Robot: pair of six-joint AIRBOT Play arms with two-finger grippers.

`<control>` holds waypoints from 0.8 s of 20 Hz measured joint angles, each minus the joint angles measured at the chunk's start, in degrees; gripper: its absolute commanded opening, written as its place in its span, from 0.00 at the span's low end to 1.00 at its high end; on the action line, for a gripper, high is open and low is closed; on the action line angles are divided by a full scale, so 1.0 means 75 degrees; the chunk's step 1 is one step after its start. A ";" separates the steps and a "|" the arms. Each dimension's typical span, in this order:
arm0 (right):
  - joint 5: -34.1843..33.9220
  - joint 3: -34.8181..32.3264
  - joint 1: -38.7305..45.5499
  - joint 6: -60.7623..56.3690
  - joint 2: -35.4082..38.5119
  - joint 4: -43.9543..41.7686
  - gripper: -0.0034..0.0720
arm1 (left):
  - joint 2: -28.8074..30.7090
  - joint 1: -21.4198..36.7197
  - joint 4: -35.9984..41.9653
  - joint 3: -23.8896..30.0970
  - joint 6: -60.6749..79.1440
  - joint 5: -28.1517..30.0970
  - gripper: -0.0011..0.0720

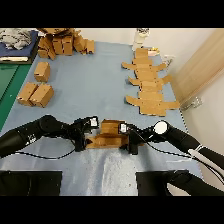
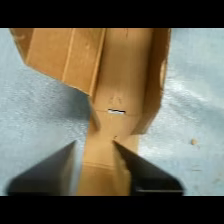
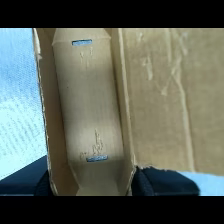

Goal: Fold the box.

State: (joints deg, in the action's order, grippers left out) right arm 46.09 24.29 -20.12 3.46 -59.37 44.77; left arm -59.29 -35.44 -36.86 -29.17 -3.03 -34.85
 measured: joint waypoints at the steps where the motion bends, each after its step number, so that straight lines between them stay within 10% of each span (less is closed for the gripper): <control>1: 0.0000 0.0000 0.0000 0.0000 0.0000 0.0000 0.73 | 0.0017 -0.0012 -0.0026 0.0000 0.0003 -0.0125 0.66; 16: 0.0017 0.0000 0.0003 0.0000 0.0003 0.0003 0.73 | -0.0119 -0.0871 -0.0061 -0.0015 -0.0213 0.0431 0.66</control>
State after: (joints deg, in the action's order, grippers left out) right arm 46.22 24.29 -20.10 3.46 -59.35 44.80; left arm -60.18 -41.98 -37.32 -29.28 -4.62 -31.62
